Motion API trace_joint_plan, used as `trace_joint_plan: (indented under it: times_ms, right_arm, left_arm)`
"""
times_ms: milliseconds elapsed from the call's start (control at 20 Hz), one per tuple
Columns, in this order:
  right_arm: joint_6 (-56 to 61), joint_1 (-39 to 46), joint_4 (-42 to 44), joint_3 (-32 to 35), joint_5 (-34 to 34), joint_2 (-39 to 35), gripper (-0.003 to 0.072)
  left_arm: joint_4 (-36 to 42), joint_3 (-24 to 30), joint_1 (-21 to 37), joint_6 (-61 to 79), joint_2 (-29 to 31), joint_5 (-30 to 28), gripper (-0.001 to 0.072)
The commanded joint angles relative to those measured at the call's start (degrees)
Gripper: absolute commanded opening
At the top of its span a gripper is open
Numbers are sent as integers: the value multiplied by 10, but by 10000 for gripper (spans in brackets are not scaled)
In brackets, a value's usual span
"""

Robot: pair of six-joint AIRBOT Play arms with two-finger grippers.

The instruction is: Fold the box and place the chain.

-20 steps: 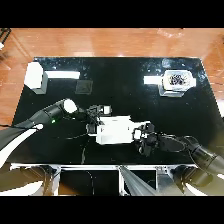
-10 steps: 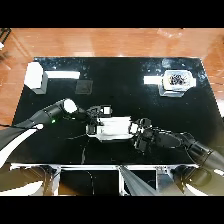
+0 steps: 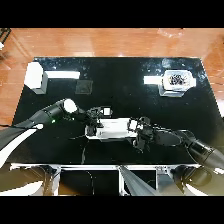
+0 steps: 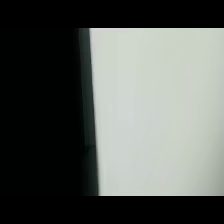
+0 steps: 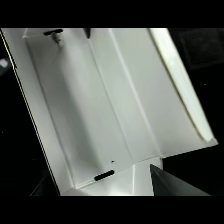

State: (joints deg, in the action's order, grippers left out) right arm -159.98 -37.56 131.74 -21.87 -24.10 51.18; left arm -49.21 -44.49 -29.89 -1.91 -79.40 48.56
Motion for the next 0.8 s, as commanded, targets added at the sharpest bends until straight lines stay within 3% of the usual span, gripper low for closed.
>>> trace_joint_plan:
  times_ms: [0,750]
  right_arm:
    - [-26,0,-4,-4,10,0,703]
    - [-51,9,-2,-20,-24,15,703]
  left_arm:
    - [-1,-3,0,0,1,0,13]
    - [0,-3,0,0,1,-3,12]
